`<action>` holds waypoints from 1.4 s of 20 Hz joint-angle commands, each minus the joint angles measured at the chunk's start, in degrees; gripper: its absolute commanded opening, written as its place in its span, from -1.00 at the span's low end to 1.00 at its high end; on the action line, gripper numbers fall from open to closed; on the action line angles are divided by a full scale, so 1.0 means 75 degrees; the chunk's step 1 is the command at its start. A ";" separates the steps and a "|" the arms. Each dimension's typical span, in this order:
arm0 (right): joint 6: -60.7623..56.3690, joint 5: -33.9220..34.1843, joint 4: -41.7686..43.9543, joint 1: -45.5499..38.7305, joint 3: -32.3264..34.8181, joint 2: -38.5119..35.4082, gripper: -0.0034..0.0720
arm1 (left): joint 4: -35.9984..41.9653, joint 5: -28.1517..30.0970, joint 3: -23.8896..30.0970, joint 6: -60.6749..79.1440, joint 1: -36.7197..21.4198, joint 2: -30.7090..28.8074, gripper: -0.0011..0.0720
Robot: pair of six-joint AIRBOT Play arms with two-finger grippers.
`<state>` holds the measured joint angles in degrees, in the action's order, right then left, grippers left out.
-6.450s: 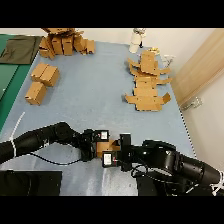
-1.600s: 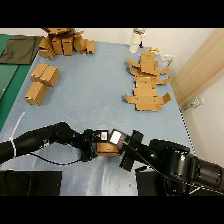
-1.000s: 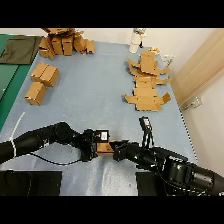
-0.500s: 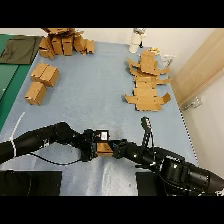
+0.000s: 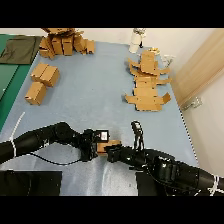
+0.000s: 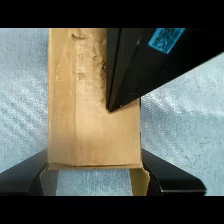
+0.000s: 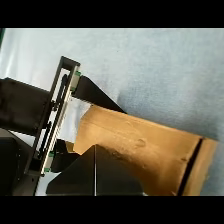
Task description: Fold the box.
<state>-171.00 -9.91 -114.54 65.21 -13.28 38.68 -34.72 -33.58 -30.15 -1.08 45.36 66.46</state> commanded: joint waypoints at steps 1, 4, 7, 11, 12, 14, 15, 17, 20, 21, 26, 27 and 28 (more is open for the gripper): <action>-0.0117 -0.0012 0.0052 0.0035 0.0006 0.0096 -0.91 | 0.0000 0.0006 -0.0006 0.0000 -0.0003 0.0000 0.66; -0.0114 -0.0099 0.0204 0.0035 0.0006 0.0251 -0.91 | 0.0000 0.0003 -0.0006 0.0000 -0.0003 0.0000 0.66; -0.0111 -0.0093 0.0274 0.0035 0.0006 0.0440 -0.90 | 0.0000 0.0000 -0.0006 0.0000 -0.0003 0.0000 0.66; -0.0102 -0.0117 0.0207 0.0035 0.0003 0.0099 -0.90 | 0.0000 0.0000 -0.0006 0.0000 -0.0003 0.0000 0.66; -0.0087 -0.0254 0.0152 0.0035 0.0003 -0.0154 -0.90 | 0.0000 0.0000 -0.0006 0.0000 -0.0003 0.0000 0.66; 0.0204 -0.1183 0.0143 0.0032 -0.0003 -0.0976 -0.90 | 0.0003 0.0003 -0.0006 0.0003 -0.0003 0.0000 0.66; 0.0280 -0.2052 0.0067 0.0023 -0.0032 -0.1445 -0.90 | 0.0006 0.0003 -0.0006 0.0003 -0.0003 0.0000 0.66; 0.0283 -0.4543 -0.0332 -0.0038 -0.0099 -0.2445 -0.90 | 0.0006 0.0003 -0.0006 0.0000 -0.0003 0.0000 0.66; 0.0283 -0.7111 -0.0595 -0.0128 -0.0108 -0.3937 -0.90 | 0.0006 0.0009 -0.0006 -0.0003 -0.0003 0.0000 0.66; 0.0283 -0.7382 -0.0624 -0.0128 -0.0108 -0.4348 -0.90 | 0.0009 0.0029 -0.0006 -0.0006 -0.0003 0.0000 0.66; 0.0283 -0.7901 -0.0761 -0.0128 -0.0108 -0.5313 -0.90 | 0.0006 0.0087 -0.0020 -0.0673 -0.0015 -0.0003 0.66; 0.0283 -0.7959 -0.0766 -0.0128 -0.0105 -0.5292 -0.90 | 0.0003 0.0090 -0.0029 -0.0758 -0.0015 -0.0003 0.66; 0.0283 -0.7979 -0.0766 -0.0128 -0.0105 -0.5278 -0.90 | 0.0000 0.0087 -0.0064 -0.1035 -0.0015 -0.0006 0.66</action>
<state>-169.16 -65.73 -119.59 64.29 -14.04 1.04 -34.68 -32.95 -30.35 -5.23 45.30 66.46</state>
